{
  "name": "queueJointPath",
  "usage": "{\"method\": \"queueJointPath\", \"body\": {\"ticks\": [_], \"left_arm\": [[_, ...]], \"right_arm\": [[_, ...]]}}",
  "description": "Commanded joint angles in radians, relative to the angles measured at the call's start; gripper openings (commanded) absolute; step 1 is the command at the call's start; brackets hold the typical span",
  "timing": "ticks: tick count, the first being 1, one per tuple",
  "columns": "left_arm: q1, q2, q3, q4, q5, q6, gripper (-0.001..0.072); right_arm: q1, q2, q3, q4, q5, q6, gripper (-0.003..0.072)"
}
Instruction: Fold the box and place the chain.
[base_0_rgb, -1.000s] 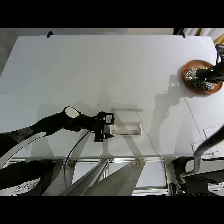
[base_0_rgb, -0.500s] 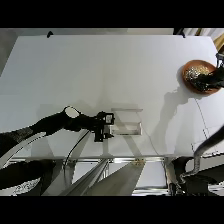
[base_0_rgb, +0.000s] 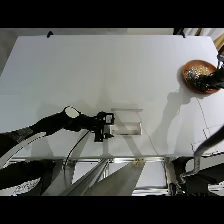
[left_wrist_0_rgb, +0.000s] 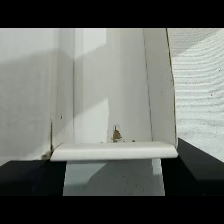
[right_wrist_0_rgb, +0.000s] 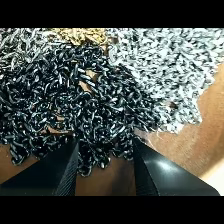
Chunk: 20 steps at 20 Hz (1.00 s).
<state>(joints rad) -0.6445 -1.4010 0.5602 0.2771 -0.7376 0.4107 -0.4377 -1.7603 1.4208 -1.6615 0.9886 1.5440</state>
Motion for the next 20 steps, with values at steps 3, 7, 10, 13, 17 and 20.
{"method": "queueJointPath", "body": {"ticks": [3,7,10,13,17,20], "left_arm": [[0.001,0.001,0.0,0.0,0.0,0.0,0.0031],[0.001,0.001,0.0,0.0,0.0,0.0,0.0031],[0.001,0.001,0.0,0.0,0.0,0.0,0.0031],[0.001,0.001,0.0,0.0,0.0,0.0,0.0031],[0.001,0.001,0.0,0.0,0.0,0.0,0.0031],[0.001,0.001,0.0,0.0,0.0,0.0,0.0031]], "right_arm": [[-0.001,-0.012,0.001,-0.006,-0.021,-0.005,0.0042],[-0.001,-0.012,0.001,-0.006,-0.032,-0.005,0.0015],[0.0,0.002,0.001,-0.007,-0.024,-0.014,0.0014],[-0.001,0.082,0.001,-0.025,-0.013,-0.068,0.0014],[0.0,0.251,0.001,-0.016,0.063,-0.167,0.0014],[-0.001,0.386,0.001,0.011,0.134,-0.219,0.0014]]}}
